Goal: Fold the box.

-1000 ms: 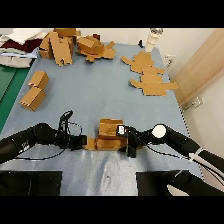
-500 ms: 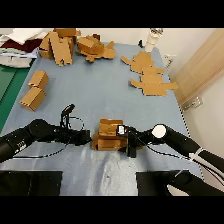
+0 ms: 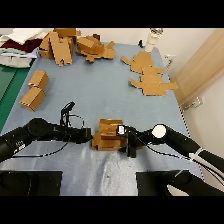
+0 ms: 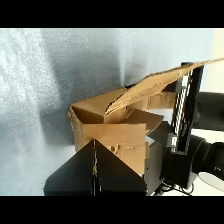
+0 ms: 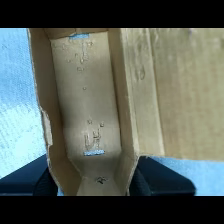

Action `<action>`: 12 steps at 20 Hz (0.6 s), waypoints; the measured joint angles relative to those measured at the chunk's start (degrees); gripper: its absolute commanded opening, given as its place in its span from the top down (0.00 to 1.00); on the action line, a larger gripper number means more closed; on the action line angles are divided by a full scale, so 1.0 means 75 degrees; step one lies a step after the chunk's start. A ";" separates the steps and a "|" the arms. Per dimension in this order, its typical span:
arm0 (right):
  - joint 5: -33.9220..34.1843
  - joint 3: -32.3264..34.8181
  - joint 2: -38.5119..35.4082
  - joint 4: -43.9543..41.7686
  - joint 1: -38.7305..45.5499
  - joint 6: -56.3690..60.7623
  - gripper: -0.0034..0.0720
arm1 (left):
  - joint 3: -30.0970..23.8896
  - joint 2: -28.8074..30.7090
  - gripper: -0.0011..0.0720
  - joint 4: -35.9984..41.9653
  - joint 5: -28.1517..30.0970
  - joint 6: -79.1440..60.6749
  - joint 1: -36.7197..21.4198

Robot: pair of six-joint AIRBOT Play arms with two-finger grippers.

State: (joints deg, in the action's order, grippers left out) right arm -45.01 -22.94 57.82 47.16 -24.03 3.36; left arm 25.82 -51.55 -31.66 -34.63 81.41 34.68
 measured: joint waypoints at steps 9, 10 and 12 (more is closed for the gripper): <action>0.0003 0.0000 0.0000 0.0000 0.0000 0.0003 0.25 | 0.0009 -0.0294 0.34 0.0087 0.0015 0.0085 0.0000; 0.0003 0.0000 0.0000 0.0000 0.0000 0.0000 0.25 | 0.0017 -0.0318 0.34 0.0114 -0.0073 0.0085 0.0000; 0.0003 0.0000 0.0000 0.0000 0.0003 0.0000 0.25 | 0.0058 -0.0350 0.34 0.0166 -0.0265 0.0085 0.0000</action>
